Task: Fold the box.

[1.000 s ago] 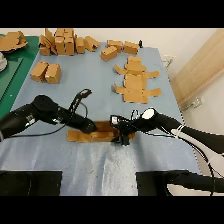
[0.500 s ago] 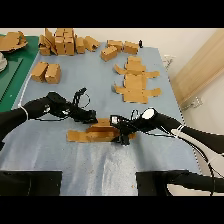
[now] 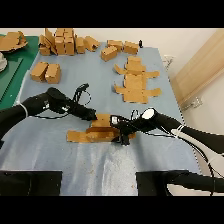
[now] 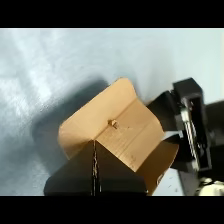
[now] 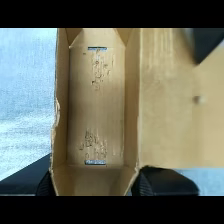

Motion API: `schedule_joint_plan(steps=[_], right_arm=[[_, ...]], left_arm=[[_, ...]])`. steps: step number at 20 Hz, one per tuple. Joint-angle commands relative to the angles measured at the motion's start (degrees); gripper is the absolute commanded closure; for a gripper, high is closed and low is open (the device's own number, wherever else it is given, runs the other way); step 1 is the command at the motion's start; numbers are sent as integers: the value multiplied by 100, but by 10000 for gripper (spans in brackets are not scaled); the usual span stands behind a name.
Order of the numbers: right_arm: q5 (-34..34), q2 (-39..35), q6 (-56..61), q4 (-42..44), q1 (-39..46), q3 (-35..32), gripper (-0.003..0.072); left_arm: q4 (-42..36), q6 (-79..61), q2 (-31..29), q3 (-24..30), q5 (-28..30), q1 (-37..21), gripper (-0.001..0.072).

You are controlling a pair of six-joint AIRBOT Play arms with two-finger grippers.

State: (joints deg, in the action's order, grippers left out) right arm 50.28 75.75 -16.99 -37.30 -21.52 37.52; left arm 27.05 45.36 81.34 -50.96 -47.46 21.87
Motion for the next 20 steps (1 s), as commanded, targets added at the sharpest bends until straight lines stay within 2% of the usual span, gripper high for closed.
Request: schedule_joint_plan(steps=[1, 3, 5, 7, 8, 10, 13, 15, 16, 20], right_arm=[[4, 0, 2, 2, 0, 2, 166], [4, 0, 0, 0, 0, 2, 166], [4, 0, 0, 2, 0, 2, 165], [7, 0, 2, 2, 0, 2, 165], [7, 0, 2, 2, 0, 2, 165], [7, 0, 0, 2, 0, 2, 166], [7, 0, 2, 0, 0, 2, 166], [24, 0, 2, 2, 0, 2, 166], [24, 0, 0, 2, 0, 2, 166], [22, 0, 0, 2, 0, 2, 166]], left_arm=[[286, -1725, -754, 269, -17, -164, 700], [247, -2186, -1578, 990, -22, -428, 700], [267, -2518, -2306, 1755, -525, -811, 700], [599, -3633, -2649, 2321, -1102, -955, 699], [802, -4199, -2706, 2498, -1123, -890, 699], [1084, -5569, -2704, 2566, -1001, -640, 699], [1121, -7071, -2712, 2566, -15, -11, 699], [1121, -7132, -2712, 2564, 678, 345, 698], [1082, -7128, -2712, 2564, 835, 428, 698], [977, -7084, -2710, 2566, 839, 459, 699]])
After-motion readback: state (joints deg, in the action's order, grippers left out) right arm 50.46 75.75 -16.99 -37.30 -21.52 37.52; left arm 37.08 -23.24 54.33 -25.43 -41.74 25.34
